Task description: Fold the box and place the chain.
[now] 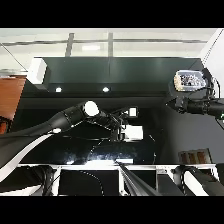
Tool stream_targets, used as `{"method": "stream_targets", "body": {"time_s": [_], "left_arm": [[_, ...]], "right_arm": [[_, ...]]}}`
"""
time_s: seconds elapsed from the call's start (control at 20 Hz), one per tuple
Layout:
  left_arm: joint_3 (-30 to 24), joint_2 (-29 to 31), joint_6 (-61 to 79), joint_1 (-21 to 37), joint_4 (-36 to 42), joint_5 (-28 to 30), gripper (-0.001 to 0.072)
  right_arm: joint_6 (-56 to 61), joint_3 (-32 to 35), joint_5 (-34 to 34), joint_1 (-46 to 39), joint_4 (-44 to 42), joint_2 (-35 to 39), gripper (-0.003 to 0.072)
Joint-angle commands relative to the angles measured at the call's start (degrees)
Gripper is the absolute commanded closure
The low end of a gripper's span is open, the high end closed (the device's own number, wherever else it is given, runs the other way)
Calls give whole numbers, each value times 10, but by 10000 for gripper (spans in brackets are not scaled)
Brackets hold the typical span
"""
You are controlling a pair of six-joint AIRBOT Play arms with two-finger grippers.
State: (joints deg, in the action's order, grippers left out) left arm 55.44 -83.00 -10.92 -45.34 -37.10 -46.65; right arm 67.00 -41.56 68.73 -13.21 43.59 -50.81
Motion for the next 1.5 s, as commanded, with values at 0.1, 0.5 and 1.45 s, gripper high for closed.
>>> {"method": "stream_targets", "body": {"time_s": [0.1, 0.5, 1.45], "left_arm": [[1, -17, -1, -11, -4, -2, -7], [1, -25, 0, -17, -22, 2, -7], [8, 78, -381, 392, -294, -160, 377]], "right_arm": [[0, 0, 0, 0, 0, 0, 656], [0, 0, 0, 0, 0, 0, 656], [0, 0, -23, 0, 0, 0, 655]]}}
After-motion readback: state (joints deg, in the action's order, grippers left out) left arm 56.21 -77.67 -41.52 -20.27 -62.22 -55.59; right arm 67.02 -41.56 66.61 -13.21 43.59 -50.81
